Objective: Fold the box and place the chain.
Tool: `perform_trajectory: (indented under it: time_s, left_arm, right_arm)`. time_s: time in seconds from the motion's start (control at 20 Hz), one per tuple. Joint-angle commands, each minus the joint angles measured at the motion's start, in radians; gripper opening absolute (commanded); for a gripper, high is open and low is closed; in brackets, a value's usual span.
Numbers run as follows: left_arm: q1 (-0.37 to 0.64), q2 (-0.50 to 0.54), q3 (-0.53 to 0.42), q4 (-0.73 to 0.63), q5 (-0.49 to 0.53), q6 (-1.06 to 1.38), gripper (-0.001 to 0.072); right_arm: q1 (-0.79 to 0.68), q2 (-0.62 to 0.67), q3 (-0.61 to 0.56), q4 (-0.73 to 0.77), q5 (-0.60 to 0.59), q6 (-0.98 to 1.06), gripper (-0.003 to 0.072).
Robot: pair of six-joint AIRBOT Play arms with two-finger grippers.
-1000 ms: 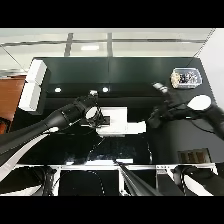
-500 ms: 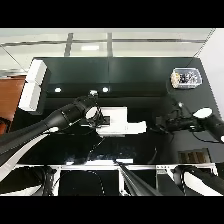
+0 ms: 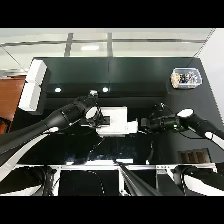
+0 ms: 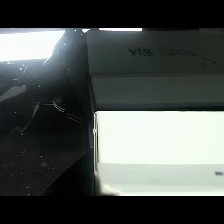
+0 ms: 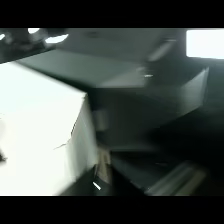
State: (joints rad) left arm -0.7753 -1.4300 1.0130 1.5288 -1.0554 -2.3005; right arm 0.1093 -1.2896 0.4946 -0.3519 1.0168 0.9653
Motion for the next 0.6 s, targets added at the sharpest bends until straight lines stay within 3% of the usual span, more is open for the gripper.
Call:
perform_trajectory:
  time_s: [0.0,0.05,0.4,0.55]
  left_arm:
    - [0.000,0.000,0.000,0.000,0.000,0.000,0.0026]
    - [0.000,0.000,0.000,0.000,0.000,0.000,0.0027]
    - [0.000,0.000,0.000,0.000,0.000,0.000,0.0026]
    - [0.000,0.000,0.000,0.000,0.000,0.000,0.0027]
  right_arm:
    - [0.013,-0.005,0.058,0.039,0.081,-0.046,0.0427]
    - [0.013,-0.005,0.077,0.036,0.086,-0.047,0.0566]
    - [0.035,-0.005,0.135,0.032,0.121,-0.041,0.0540]
    - [0.102,-0.005,0.167,-0.030,0.090,0.068,0.0532]
